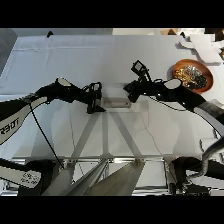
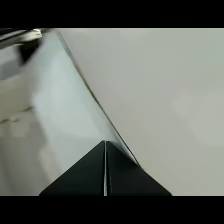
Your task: Fold the box and place the chain.
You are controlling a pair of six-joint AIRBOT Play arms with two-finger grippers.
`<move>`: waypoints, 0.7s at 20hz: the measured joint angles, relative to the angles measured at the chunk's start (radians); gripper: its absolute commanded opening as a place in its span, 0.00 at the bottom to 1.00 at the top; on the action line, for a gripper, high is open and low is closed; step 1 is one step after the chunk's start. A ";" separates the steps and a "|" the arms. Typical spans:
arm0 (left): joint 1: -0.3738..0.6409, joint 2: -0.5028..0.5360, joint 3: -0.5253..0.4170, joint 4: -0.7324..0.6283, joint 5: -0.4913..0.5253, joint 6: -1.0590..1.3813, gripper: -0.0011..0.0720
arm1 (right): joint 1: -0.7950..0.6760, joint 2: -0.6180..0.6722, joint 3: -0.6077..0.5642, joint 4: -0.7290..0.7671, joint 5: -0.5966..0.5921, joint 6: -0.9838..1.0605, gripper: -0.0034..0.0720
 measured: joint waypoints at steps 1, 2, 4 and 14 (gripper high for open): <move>0.000 0.000 0.000 0.000 0.000 0.000 0.69 | 0.004 -0.023 0.000 0.016 -0.030 0.000 0.05; 0.000 0.000 0.000 0.000 0.000 0.000 0.69 | 0.006 -0.042 0.000 0.027 -0.051 0.000 0.05; 0.000 0.000 0.000 -0.001 0.000 -0.003 0.69 | 0.009 -0.071 0.000 0.044 -0.078 0.000 0.05; 0.000 0.000 0.000 0.002 0.001 0.002 0.69 | 0.011 0.098 0.000 -0.095 0.058 0.000 0.05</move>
